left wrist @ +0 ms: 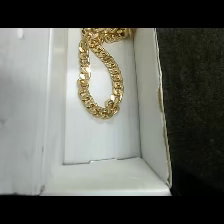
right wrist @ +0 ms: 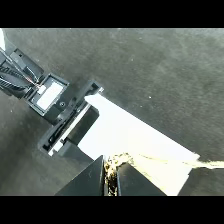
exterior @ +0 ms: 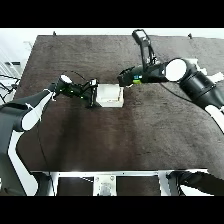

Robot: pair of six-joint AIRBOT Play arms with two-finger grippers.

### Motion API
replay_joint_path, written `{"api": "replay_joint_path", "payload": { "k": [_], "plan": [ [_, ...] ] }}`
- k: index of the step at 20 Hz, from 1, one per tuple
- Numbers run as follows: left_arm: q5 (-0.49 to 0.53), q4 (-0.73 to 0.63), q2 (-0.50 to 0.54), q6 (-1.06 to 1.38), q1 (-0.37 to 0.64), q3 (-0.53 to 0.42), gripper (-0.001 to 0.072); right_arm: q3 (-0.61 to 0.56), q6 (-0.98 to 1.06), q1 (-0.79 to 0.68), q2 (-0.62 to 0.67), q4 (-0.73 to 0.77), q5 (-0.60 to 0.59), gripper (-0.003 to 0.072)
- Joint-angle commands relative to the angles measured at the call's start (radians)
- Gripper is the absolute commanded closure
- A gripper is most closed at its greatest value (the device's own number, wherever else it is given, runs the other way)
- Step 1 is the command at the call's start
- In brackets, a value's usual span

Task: Fold the box and place the chain.

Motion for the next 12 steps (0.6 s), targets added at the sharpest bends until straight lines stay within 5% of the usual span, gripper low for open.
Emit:
{"api": "replay_joint_path", "payload": {
  "k": [1,5,12],
  "plan": [
    [0.0,0.0,0.0,0.0,0.0,0.0,0.0361,-0.092,0.016,0.046,-0.007,0.032,-0.182,0.0683],
    [0.0,0.0,0.0,0.0,0.0,0.0,0.0361,-0.157,0.031,0.076,-0.071,0.04,-0.318,0.0683],
    [0.0,0.0,0.0,0.0,0.0,0.0,0.0361,-0.16,0.045,0.064,-0.15,-0.003,-0.331,0.0684]
  ]
}}
